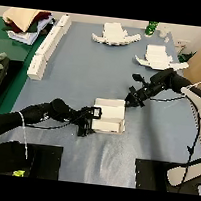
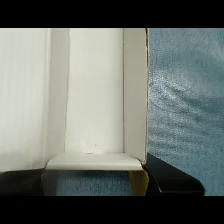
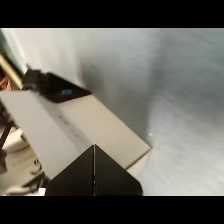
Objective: Fold the box.
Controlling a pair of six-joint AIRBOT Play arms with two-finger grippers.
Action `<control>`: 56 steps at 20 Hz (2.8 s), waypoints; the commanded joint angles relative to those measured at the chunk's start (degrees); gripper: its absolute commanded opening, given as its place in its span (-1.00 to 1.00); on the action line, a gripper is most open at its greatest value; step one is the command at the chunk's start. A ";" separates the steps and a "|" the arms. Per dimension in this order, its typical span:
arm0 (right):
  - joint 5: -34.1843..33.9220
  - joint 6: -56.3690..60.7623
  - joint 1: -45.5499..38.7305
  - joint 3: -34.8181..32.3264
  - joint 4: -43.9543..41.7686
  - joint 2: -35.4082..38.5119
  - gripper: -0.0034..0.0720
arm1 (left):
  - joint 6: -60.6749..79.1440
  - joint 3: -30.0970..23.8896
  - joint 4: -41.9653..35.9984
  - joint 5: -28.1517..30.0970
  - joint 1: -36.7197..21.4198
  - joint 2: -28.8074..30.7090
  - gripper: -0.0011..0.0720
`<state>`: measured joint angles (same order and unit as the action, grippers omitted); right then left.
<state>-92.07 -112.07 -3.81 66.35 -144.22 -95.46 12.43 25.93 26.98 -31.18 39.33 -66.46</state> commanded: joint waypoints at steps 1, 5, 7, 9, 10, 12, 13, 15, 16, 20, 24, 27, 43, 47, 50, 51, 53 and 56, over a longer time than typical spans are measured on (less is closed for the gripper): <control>-7.61 -6.23 3.37 2.73 -3.02 -1.90 -0.90 | 0.00 0.07 0.00 0.00 -0.02 0.02 0.05; -7.96 -8.46 7.76 1.62 -1.68 -0.83 -0.90 | 0.00 0.07 0.00 -0.02 -0.02 0.02 0.05; -5.27 -10.78 9.57 -1.14 -1.64 2.05 -0.90 | 0.00 0.07 0.00 0.04 -0.02 0.02 0.05; 1.75 -13.75 12.04 -6.03 -1.53 6.99 -0.90 | 0.00 0.07 0.00 0.00 -0.02 0.02 0.05; 5.86 -17.29 13.81 -8.83 -1.25 10.10 -0.90 | 0.00 0.07 0.00 0.00 -0.02 0.02 0.05; 16.13 -21.90 16.81 -13.44 -0.02 16.22 -0.90 | 0.00 0.09 0.00 0.11 -0.02 0.02 0.05; 21.97 -22.86 18.01 -15.37 0.70 18.99 -0.90 | 0.00 0.07 0.00 0.11 -0.02 0.02 0.05; 32.85 -24.06 20.94 -19.82 2.82 25.14 -0.90 | 0.00 0.07 0.00 -0.09 -0.02 0.02 0.05; 35.50 -24.02 22.38 -21.62 3.91 27.87 -0.90 | 0.00 0.07 0.00 -0.07 -0.02 0.02 0.05; 44.83 -24.02 28.65 -26.43 10.36 36.68 -0.90 | 0.00 0.07 0.00 0.07 -0.02 0.02 0.05; 52.35 -23.71 34.67 -30.58 19.04 41.22 -0.90 | 0.00 0.07 0.00 0.11 -0.02 0.02 0.05; 57.35 -21.42 38.75 -33.00 24.22 42.45 -0.90 | 0.00 0.07 0.00 0.09 -0.02 0.02 0.05; 68.94 -19.10 49.11 -39.63 43.21 49.64 0.46 | 0.00 0.07 0.00 0.11 -0.02 0.02 0.05; 69.33 -19.12 49.13 -39.63 50.05 47.17 0.46 | 0.00 0.07 0.00 0.11 -0.02 0.02 0.05; 70.05 -21.00 49.27 -39.63 49.31 46.73 0.46 | 0.00 0.07 0.00 0.11 -0.02 0.02 0.05; 70.44 -21.53 49.29 -39.63 48.92 46.73 0.46 | 0.00 0.07 0.00 0.11 -0.02 0.02 0.05; 70.60 -21.55 49.29 -39.63 48.87 46.29 0.46 | 0.00 0.07 0.00 0.11 -0.02 0.02 0.05; 70.90 -23.21 49.27 -39.50 48.89 46.05 0.45 | 0.00 0.07 0.00 0.11 -0.02 0.02 0.05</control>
<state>-21.69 -133.62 45.45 26.74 -95.68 -49.15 12.40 25.96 26.96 -31.07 39.33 -66.46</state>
